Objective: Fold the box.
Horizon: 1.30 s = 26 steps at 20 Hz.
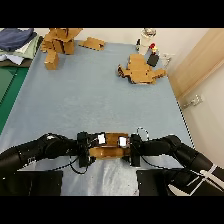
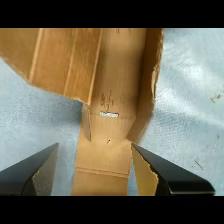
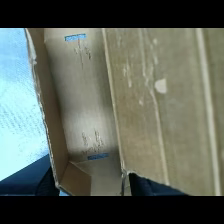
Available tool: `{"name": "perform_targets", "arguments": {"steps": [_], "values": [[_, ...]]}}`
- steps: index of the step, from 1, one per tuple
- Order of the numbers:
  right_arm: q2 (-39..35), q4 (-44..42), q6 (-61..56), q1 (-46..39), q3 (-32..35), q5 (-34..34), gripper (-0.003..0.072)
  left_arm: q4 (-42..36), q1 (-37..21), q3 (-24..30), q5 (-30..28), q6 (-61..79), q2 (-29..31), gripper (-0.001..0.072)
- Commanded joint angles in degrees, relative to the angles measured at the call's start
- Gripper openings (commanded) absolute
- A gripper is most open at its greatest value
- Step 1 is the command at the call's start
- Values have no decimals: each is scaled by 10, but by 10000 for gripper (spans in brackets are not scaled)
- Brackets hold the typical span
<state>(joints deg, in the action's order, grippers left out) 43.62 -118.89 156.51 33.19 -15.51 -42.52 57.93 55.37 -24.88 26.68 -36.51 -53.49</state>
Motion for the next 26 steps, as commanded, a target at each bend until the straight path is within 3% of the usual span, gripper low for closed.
{"name": "perform_targets", "arguments": {"steps": [1,4,8,12,13,14,15,17,25,26], "values": [[0,0,0,0,0,0,496,-14,0,16,-7,29,11,699],[0,0,0,0,0,0,496,-19,0,18,-23,40,15,699],[0,0,0,0,0,0,496,-135,16,17,-62,138,13,699],[0,0,0,0,0,0,496,-143,29,19,-51,143,4,697],[0,0,0,0,0,0,496,-143,29,19,-52,142,1,636],[0,0,0,0,0,0,496,-142,29,19,-52,143,-1,497],[0,0,0,0,0,0,496,-141,29,19,-53,143,-3,439],[0,0,0,0,0,0,496,-142,29,19,-59,143,-6,410],[0,0,0,0,0,0,496,-127,27,19,-67,146,-12,406],[0,0,0,0,0,0,496,-127,27,19,-66,146,-12,433]]}}
